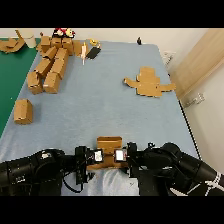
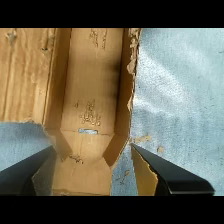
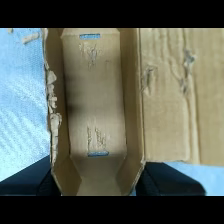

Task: Fold the box.

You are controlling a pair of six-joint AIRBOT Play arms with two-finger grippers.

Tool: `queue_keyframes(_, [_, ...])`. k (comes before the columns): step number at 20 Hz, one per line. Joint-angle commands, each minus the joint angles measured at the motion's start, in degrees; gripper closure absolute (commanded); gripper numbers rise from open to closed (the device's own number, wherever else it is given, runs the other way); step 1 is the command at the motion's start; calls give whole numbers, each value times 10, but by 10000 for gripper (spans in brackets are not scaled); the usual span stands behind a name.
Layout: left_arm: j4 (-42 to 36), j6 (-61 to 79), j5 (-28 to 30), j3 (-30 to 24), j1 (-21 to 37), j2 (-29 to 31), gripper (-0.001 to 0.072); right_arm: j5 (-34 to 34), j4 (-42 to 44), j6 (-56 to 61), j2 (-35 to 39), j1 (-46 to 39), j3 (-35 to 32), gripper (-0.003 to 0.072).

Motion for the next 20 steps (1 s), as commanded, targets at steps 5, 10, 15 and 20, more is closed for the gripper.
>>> queue_keyframes(5, [1, 0, 0, 1, 0, 0, 7, 0, 2, 2, -34, 0, 0, 229])
queue_keyframes(10, [1, 0, -3, 1, 0, 0, 7, 0, 3, 1, -32, 0, 0, 227])
queue_keyframes(15, [1, 21, -5, 1, 0, 0, 8, -2, 3, 2, -32, 0, 1, 227])
queue_keyframes(20, [1, 23, -5, 1, 0, 0, 7, -14, 2, 2, -32, 0, 10, 227])
